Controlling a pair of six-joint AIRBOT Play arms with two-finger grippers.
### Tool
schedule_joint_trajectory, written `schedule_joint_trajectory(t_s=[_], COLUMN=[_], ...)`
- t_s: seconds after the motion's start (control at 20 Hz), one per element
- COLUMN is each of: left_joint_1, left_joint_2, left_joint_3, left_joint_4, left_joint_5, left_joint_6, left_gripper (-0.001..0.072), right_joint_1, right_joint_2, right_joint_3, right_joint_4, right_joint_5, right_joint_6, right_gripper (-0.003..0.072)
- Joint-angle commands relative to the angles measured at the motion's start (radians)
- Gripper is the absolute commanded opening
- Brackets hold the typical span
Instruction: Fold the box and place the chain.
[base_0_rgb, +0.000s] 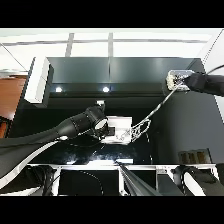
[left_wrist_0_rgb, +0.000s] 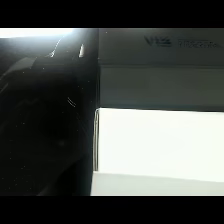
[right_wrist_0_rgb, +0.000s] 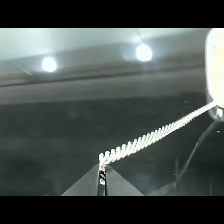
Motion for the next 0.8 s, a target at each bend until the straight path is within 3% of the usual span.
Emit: schedule_joint_trajectory(t_s=[0.0,0.3,0.5,0.75], left_joint_1=[0.000,0.000,0.000,0.000], left_joint_2=[0.000,0.000,0.000,0.000], left_joint_3=[0.000,0.000,0.000,0.000], left_joint_4=[0.001,0.001,0.001,0.001], left_joint_5=[0.001,-0.002,-0.003,-0.002], left_joint_6=[0.000,0.000,0.000,0.000], left_gripper=[0.0033,0.0033,0.0033,0.0033], right_joint_1=[-0.002,-0.001,-0.001,0.003], right_joint_2=[0.185,0.248,0.248,0.248], right_joint_3=[0.005,0.002,-0.050,-0.187], right_joint_4=[0.059,0.318,0.348,0.569], right_joint_5=[0.122,0.328,0.360,0.353], right_joint_6=[-0.011,-0.069,-0.069,-0.108], right_gripper=[0.0037,0.0037,0.0037,0.0037])
